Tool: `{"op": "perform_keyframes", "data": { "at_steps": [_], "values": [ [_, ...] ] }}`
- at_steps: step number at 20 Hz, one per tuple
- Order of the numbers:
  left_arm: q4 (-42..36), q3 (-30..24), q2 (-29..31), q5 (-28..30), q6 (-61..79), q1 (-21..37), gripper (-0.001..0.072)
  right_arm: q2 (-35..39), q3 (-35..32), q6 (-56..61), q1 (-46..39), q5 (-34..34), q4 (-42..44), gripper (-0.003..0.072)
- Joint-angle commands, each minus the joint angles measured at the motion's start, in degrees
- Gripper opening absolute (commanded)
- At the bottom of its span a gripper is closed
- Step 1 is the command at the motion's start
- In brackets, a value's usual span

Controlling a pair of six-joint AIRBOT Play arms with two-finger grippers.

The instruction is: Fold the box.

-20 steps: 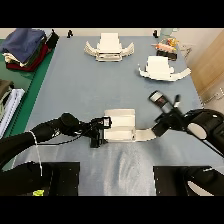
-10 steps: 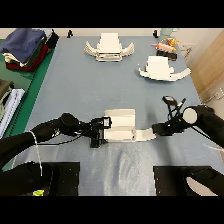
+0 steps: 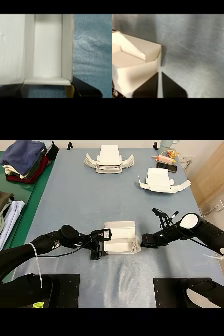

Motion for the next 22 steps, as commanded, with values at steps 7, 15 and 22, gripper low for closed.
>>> {"op": "perform_keyframes", "data": {
  "at_steps": [7,15,22],
  "values": [
    [0.0,0.0,0.0,0.0,0.0,0.0,0.0505,-0.2,2.3,-3.2,2.1,-0.6,1.9,0.0481],
    [0.0,0.0,0.0,0.0,0.0,0.0,0.0505,-2.1,5.6,23.8,19.6,-9.0,-20.7,0.046],
    [0.0,0.0,0.0,0.0,0.0,0.0,0.0505,-11.4,15.5,44.4,30.4,1.2,-35.1,0.0427]
  ]
}}
